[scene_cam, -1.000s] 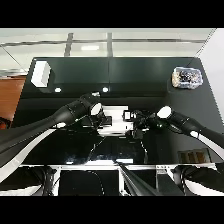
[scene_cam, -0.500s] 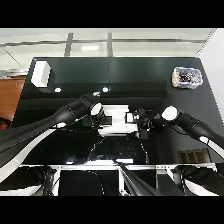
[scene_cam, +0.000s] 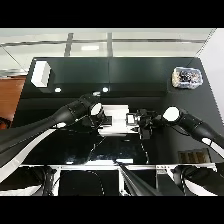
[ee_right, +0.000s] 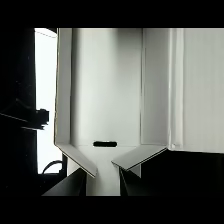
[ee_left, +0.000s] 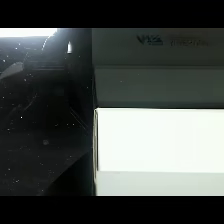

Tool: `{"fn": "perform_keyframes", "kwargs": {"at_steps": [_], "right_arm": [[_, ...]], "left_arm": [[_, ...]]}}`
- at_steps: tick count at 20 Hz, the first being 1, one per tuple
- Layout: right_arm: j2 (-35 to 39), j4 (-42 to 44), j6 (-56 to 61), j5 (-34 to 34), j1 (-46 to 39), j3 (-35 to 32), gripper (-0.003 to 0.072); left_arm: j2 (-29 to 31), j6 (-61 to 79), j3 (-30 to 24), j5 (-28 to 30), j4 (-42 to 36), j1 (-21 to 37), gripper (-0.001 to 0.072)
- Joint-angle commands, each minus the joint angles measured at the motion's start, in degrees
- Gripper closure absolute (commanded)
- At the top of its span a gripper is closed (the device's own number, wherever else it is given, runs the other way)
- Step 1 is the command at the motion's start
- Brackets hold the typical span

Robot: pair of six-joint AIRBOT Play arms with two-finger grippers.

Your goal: Fold the box and place the chain.

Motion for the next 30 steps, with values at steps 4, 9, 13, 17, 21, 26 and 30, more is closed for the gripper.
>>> {"fn": "perform_keyframes", "kwargs": {"at_steps": [4, 9, 13, 17, 21, 26, 30], "right_arm": [[-2.2, 12.2, -0.2, -0.4, 0.0, 0.0, 0.0460], [-6.4, 17.9, -1.6, -2.3, 0.6, 0.0, 0.0459], [-6.6, 17.5, -1.6, -2.1, 0.6, 0.0, 0.0460], [-6.6, 16.0, -1.4, -1.9, 0.6, 0.0, 0.0199], [-6.6, 15.3, -1.5, -1.4, 0.6, 0.0, 0.0429], [-6.4, 15.2, -1.1, 0.0, 0.6, 0.0, 0.0669], [0.7, 1.9, 30.1, 5.7, -2.6, 2.5, 0.0669]], "left_arm": [[0.0, 0.0, 0.0, 0.0, -0.2, 0.1, 0.0683], [0.0, 0.0, 0.0, 0.0, -0.4, 0.1, 0.0682], [0.0, 0.0, 0.0, 0.0, -0.4, 0.1, 0.0682], [0.0, 0.0, 0.0, 0.0, -0.4, 0.1, 0.0681], [0.0, 0.0, 0.0, 0.0, -0.4, 0.1, 0.0682], [0.0, 0.0, 0.0, -0.1, -0.4, 0.1, 0.0682], [0.0, -0.1, 0.0, 0.0, -0.4, 0.1, 0.0681]]}}
